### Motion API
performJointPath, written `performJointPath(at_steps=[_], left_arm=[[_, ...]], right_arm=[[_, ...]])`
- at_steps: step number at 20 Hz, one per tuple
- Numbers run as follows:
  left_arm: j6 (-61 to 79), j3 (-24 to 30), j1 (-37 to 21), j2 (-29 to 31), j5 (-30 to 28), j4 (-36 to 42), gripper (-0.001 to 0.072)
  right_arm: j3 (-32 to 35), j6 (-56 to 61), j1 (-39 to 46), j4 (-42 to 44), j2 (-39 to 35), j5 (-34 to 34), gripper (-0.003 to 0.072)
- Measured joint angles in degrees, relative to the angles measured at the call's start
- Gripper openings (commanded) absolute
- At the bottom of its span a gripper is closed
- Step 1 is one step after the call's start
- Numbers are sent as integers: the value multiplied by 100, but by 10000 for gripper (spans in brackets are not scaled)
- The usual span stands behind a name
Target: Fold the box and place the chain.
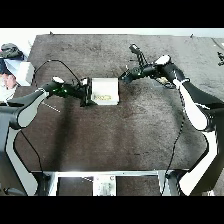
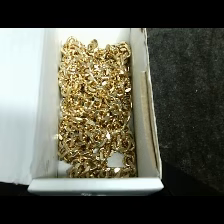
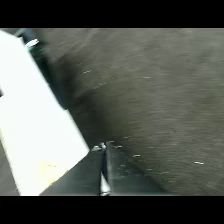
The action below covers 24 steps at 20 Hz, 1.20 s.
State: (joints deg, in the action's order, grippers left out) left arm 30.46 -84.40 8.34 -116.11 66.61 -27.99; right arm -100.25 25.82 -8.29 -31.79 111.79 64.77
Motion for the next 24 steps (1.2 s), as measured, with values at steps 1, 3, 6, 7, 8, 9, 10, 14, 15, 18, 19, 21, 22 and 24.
performJointPath(at_steps=[1,3,6,7,8,9,10,14,15,18,19,21,22,24], left_arm=[[0,0,0,0,0,0,346],[0,0,0,0,-2,0,346],[0,0,0,0,0,0,347],[0,0,0,0,0,0,346],[0,0,0,0,0,0,346],[0,0,0,0,0,0,346],[0,0,0,0,0,0,346],[0,0,0,0,0,0,347],[0,0,0,0,0,0,346],[0,0,0,0,-2,0,346],[0,0,0,0,-2,0,346],[0,0,0,0,0,0,347],[0,0,0,0,0,0,347],[0,0,0,0,0,0,347]], right_arm=[[-7,-109,0,81,0,116,119],[-11,-302,0,245,-9,313,119],[-17,-514,-57,363,-37,632,120],[-17,-595,-94,350,-42,710,120],[-17,-647,-138,317,-48,761,121],[-17,-693,-192,236,-52,811,122],[-17,-730,-251,140,-52,817,224],[-17,-885,-527,-361,-61,817,334],[-17,-929,-590,-461,-76,800,334],[-17,-1086,-730,-629,-181,723,334],[-17,-1141,-772,-671,-232,691,334],[-17,-1224,-850,-728,-310,651,334],[-17,-1244,-892,-785,-326,638,333],[-17,-1283,-994,-1003,-339,546,333]])
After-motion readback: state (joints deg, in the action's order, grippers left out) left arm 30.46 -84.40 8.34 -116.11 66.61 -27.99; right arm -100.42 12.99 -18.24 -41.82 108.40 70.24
